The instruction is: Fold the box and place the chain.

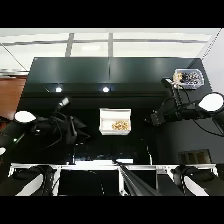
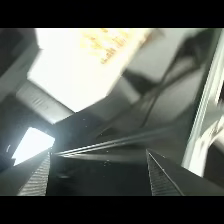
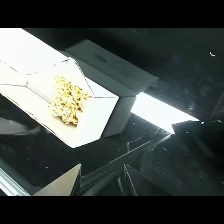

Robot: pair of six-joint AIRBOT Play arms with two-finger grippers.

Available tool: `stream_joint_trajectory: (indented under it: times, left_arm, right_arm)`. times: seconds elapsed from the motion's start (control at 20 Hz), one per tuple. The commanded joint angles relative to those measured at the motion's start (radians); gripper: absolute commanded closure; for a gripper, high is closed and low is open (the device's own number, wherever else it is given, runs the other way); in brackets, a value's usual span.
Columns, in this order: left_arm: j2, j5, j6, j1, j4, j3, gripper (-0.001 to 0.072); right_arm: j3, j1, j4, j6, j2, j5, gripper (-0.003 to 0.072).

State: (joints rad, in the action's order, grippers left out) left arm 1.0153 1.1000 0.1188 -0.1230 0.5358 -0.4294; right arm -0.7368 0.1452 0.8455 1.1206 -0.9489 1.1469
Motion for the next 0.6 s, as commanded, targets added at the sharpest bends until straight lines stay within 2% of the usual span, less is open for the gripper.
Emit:
stream_joint_trajectory:
  times: [0.0,0.1,0.2,0.35,0.55]
  left_arm:
    - [0.081,-0.143,-0.322,-0.124,0.071,-0.017,-0.0001]
    - [0.124,-0.248,-0.361,-0.199,0.099,-0.056,-0.0002]
    - [0.174,-0.310,-0.362,-0.249,0.099,-0.101,-0.0001]
    - [0.264,-0.310,-0.352,-0.254,0.084,-0.172,0.0000]
    - [0.325,-0.244,-0.348,-0.251,0.069,-0.222,0.0001]
  right_arm:
    - [0.000,0.000,-0.007,0.029,0.001,0.007,0.0380]
    - [0.000,0.000,-0.006,0.029,0.001,0.015,0.0380]
    - [0.000,0.000,-0.007,0.029,0.001,0.016,0.0380]
    - [0.003,0.000,-0.006,0.029,0.001,0.015,0.0379]
    - [0.013,0.000,-0.006,0.029,0.001,0.018,0.0380]
